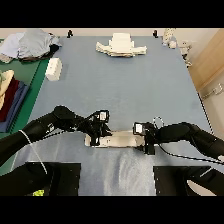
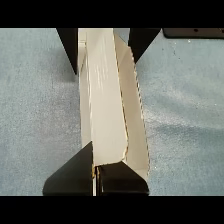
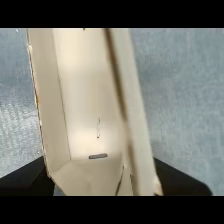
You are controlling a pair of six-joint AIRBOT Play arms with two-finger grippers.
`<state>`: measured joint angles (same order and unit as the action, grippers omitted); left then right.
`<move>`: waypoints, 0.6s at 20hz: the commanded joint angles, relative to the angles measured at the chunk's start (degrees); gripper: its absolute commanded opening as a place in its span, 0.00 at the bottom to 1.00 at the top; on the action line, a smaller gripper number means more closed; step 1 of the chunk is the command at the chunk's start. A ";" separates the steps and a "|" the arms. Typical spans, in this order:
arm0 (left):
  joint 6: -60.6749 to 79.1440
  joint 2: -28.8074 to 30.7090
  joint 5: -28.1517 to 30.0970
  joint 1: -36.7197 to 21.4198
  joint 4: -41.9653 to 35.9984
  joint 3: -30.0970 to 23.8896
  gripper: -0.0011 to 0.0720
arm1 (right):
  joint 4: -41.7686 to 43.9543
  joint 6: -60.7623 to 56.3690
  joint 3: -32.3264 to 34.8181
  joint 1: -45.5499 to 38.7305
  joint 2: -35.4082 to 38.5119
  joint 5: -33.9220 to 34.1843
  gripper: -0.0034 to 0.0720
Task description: Fold the box.
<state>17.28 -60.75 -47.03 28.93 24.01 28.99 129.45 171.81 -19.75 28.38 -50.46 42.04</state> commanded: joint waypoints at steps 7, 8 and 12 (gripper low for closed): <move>0.00 0.00 0.02 0.02 0.00 0.00 0.03 | -2.16 0.31 0.13 1.33 -0.66 0.22 0.72; 0.00 0.00 0.02 0.02 0.00 0.00 0.03 | -2.38 0.28 0.13 1.31 -0.66 0.17 0.72; 0.00 0.00 0.02 0.02 0.00 0.00 0.03 | -2.56 0.28 0.09 1.31 -0.66 -0.33 0.75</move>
